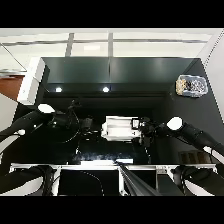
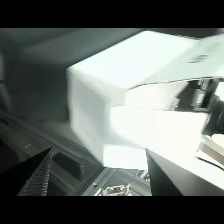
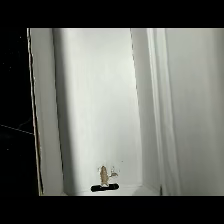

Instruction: Fold the box and place the chain.

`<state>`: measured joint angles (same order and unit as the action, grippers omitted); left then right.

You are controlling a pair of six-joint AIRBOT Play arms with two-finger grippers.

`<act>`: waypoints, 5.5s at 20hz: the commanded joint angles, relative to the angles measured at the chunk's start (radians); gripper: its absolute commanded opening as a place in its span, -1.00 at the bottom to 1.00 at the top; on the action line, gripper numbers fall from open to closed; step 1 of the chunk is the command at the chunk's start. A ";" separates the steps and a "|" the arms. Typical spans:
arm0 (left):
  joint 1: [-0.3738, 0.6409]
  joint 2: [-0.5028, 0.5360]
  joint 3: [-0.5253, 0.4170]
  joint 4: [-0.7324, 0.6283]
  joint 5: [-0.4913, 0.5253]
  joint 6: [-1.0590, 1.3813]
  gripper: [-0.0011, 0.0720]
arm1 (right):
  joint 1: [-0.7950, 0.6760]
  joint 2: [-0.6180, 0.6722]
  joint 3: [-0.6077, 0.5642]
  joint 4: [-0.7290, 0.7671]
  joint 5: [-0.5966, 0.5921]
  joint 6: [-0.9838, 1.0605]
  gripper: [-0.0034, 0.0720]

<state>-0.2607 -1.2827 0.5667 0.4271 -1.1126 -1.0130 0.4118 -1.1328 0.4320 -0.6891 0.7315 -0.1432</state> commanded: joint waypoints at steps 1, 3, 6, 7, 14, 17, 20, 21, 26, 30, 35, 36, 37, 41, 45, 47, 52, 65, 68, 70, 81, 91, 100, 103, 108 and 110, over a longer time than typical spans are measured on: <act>-0.101 0.001 0.073 0.080 0.050 -0.059 0.83 | 0.000 0.000 0.000 0.000 0.000 0.000 0.35; -0.147 0.001 0.098 0.179 0.129 -0.172 0.83 | 0.000 0.000 0.000 0.000 0.000 0.000 0.35; -0.216 0.000 0.101 0.215 0.223 -0.264 0.83 | 0.000 0.000 0.000 0.000 -0.001 0.000 0.35; -0.242 0.000 0.101 0.232 0.264 -0.304 0.83 | 0.000 0.000 0.000 0.000 -0.003 0.000 0.35; -0.371 0.000 0.139 0.372 0.403 -0.581 0.83 | 0.000 0.000 0.000 0.000 -0.008 0.000 0.35; -0.435 0.000 0.191 0.606 0.393 -0.851 0.73 | 0.000 0.000 0.000 0.000 -0.008 0.000 0.35; -0.524 0.000 0.244 0.867 0.364 -1.091 0.73 | 0.000 0.000 0.000 0.000 -0.008 0.000 0.35; -0.557 0.000 0.259 0.957 0.344 -1.153 0.73 | 0.000 0.000 0.000 0.000 -0.008 0.000 0.35; -0.646 -0.002 0.287 1.136 0.230 -1.323 0.72 | 0.000 0.000 0.000 0.000 -0.007 0.000 0.35; -0.660 -0.034 0.323 1.136 0.177 -1.378 0.64 | 0.000 0.000 0.000 0.001 -0.007 0.001 0.35; -0.681 -0.108 0.420 1.135 0.122 -1.378 0.32 | 0.000 0.000 0.000 0.001 -0.007 0.000 0.35; -0.686 -0.119 0.429 1.133 0.106 -1.378 0.21 | 0.000 0.000 0.000 0.001 -0.006 0.000 0.35; -0.689 -0.127 0.431 1.128 0.096 -1.379 0.18 | 0.000 0.000 0.000 0.001 -0.006 0.000 0.35; -0.692 -0.136 0.431 1.141 0.088 -1.445 0.17 | 0.000 0.000 0.000 0.001 -0.007 0.000 0.35; -0.692 -0.164 0.431 1.135 0.088 -1.449 0.11 | 0.000 0.000 0.000 0.001 -0.007 0.000 0.35; -0.692 -0.166 0.433 1.135 0.098 -1.449 0.11 | 0.000 0.000 0.000 0.001 -0.007 0.000 0.35; -0.692 -0.190 0.468 1.131 0.116 -1.448 -0.03 | 0.000 0.000 0.000 0.001 -0.007 0.000 0.35; -0.692 -0.213 0.498 1.128 0.082 -1.449 -0.23 | 0.000 0.000 0.000 0.001 -0.007 0.000 0.35; -0.692 -0.214 0.498 1.128 0.081 -1.448 -0.24 | 0.000 0.000 0.000 0.001 -0.007 0.000 0.35; -0.692 -0.217 0.498 1.128 0.079 -1.448 -0.30 | 0.000 0.000 0.000 0.001 -0.007 0.000 0.35; -0.692 -0.219 0.498 1.112 0.082 -1.448 -0.87 | 0.000 0.000 0.000 0.001 -0.007 0.000 0.35; -0.692 -0.219 0.513 1.118 0.057 -1.448 -0.06 | 0.000 0.000 0.000 0.001 -0.002 0.000 0.35; -0.692 -0.219 0.513 1.117 0.079 -1.419 -0.88 | 0.000 0.010 0.004 -0.008 0.002 0.071 0.97; -0.692 -0.219 0.513 1.117 0.068 -1.419 -0.88 | 0.000 0.099 0.012 -0.173 0.010 0.175 0.97; -0.692 -0.219 0.513 1.117 0.052 -1.419 -0.88 | 0.000 0.207 0.012 -0.325 0.134 0.216 0.95; -0.692 -0.219 0.513 1.117 0.053 -1.419 -0.88 | 0.000 0.206 0.011 -0.324 0.109 0.216 0.95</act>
<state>-0.9527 -1.5021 1.0790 1.5429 -1.0557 -2.4332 0.4118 -0.9501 0.4431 -0.9665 0.8272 0.0502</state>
